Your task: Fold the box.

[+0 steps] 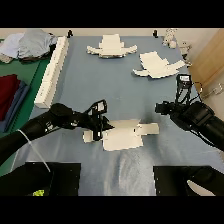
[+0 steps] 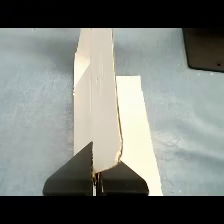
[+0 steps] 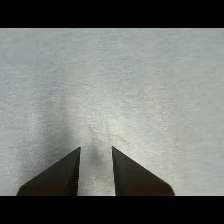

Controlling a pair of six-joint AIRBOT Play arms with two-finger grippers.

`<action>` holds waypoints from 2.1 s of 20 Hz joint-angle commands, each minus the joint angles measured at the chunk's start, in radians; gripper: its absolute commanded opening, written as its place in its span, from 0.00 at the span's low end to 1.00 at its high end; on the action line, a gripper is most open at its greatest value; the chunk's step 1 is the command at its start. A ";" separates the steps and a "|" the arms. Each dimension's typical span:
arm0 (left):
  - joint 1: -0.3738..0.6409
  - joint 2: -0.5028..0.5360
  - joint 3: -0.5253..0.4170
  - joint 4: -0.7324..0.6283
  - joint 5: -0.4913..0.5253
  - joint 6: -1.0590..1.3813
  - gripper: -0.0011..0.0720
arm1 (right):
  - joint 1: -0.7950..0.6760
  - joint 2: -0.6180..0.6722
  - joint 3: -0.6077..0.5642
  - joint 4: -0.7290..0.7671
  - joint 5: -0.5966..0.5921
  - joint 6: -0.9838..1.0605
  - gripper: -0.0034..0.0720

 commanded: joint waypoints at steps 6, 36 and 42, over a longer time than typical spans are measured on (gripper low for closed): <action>0.010 0.047 -0.065 -0.116 0.069 0.085 0.03 | 0.000 0.000 0.002 0.005 -0.001 0.031 0.45; 0.076 0.013 -0.036 0.072 -0.175 -0.034 0.03 | 0.000 -0.042 0.002 0.021 0.008 0.032 0.42; 0.076 0.014 -0.010 0.072 -0.104 -0.017 0.03 | 0.000 -0.042 0.002 0.021 0.008 0.032 0.42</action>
